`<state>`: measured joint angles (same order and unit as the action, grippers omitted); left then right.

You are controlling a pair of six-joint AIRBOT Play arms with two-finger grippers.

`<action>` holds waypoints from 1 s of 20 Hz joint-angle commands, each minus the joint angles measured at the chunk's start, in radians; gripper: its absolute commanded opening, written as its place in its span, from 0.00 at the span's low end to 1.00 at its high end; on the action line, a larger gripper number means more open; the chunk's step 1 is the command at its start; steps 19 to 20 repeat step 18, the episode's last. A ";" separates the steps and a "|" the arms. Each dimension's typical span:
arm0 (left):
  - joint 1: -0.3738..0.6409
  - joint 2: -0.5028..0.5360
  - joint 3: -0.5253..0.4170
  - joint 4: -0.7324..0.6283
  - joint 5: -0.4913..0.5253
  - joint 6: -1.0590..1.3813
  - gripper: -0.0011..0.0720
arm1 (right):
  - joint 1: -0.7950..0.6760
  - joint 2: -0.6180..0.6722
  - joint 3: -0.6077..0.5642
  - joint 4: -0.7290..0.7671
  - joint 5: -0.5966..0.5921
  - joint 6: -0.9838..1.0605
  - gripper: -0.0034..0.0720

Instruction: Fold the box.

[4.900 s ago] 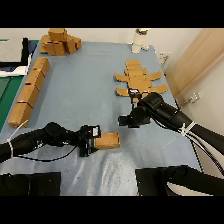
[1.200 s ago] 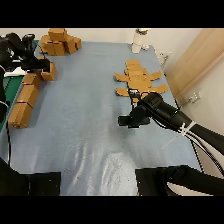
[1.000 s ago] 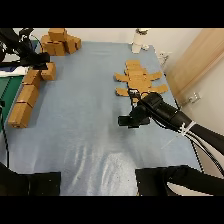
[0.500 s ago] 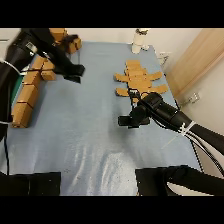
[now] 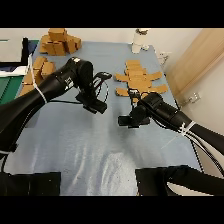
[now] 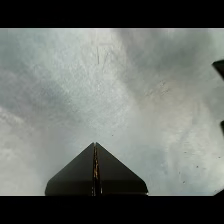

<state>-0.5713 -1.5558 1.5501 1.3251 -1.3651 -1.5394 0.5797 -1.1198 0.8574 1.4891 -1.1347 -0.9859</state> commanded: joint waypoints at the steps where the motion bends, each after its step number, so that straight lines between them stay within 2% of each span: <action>1: -0.029 0.087 -0.164 -0.006 0.074 -0.014 0.03 | 0.000 -0.001 0.000 0.000 0.000 0.000 0.05; 3: -0.029 0.140 -0.252 -0.024 0.114 0.006 0.03 | 0.000 -0.001 0.000 0.000 0.000 0.000 0.05; 6: -0.030 0.175 -0.319 -0.058 0.121 0.040 0.03 | 0.000 -0.001 0.000 0.000 0.000 0.000 0.05; 10: -0.032 0.174 -0.325 -0.069 0.021 0.046 0.03 | 0.000 -0.001 0.000 0.000 0.000 0.000 0.05; 20: -0.032 0.174 -0.325 -0.070 0.022 0.047 0.03 | 0.000 -0.001 0.000 0.000 0.000 0.000 0.05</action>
